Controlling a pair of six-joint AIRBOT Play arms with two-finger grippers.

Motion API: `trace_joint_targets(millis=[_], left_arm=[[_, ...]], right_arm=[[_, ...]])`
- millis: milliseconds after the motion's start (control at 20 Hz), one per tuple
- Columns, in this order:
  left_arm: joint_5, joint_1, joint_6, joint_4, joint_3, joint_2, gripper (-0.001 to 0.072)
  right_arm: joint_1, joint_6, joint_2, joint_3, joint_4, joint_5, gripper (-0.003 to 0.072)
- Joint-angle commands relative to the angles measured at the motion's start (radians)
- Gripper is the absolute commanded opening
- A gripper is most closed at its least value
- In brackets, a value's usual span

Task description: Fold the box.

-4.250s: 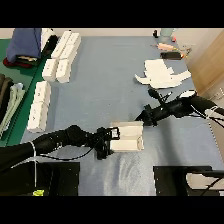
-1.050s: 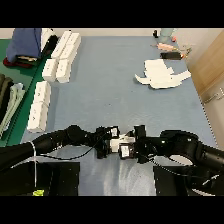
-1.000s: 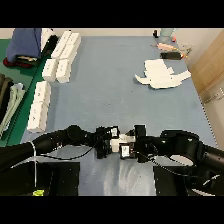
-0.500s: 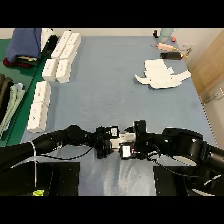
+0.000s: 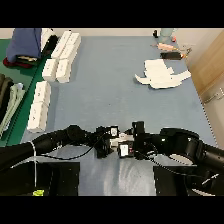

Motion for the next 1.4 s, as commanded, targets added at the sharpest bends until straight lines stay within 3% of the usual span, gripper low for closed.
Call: trace_joint_targets(millis=[0, 650, 800, 950, 1100, 1150, 1250, 1350], left_arm=[[0.000, -0.001, 0.000, 0.001, 0.001, 0.000, 0.0465], [0.000, -0.001, 0.000, 0.001, 0.001, 0.000, 0.0465], [0.000, -0.001, 0.000, 0.001, 0.001, 0.000, 0.0465], [0.000, -0.001, 0.000, 0.001, 0.001, 0.000, 0.0465], [0.000, -0.001, 0.000, 0.001, 0.001, 0.000, 0.0465], [0.000, -0.001, 0.000, 0.001, 0.001, 0.000, 0.0465], [0.000, -0.001, 0.000, 0.001, 0.001, 0.000, 0.0465], [0.000, -0.001, 0.000, 0.001, 0.001, 0.000, 0.0465]], right_arm=[[0.001, 0.000, -0.016, 0.000, 0.052, -0.003, 0.0366], [0.001, -0.053, -0.020, -0.001, 0.177, 0.058, 0.0368], [0.001, -0.053, -0.018, 0.001, 0.176, 0.057, 0.0466], [0.001, -0.049, 0.029, 0.001, 0.185, 0.057, 0.0466], [0.000, 0.089, 0.127, 0.001, 0.199, 0.058, 0.0456], [0.000, 0.190, 0.151, 0.000, 0.200, 0.058, 0.0373], [0.000, 0.437, 0.172, -0.008, 0.199, 0.036, -0.0002], [0.000, 0.651, 0.173, -0.047, 0.199, -0.041, 0.0001]])
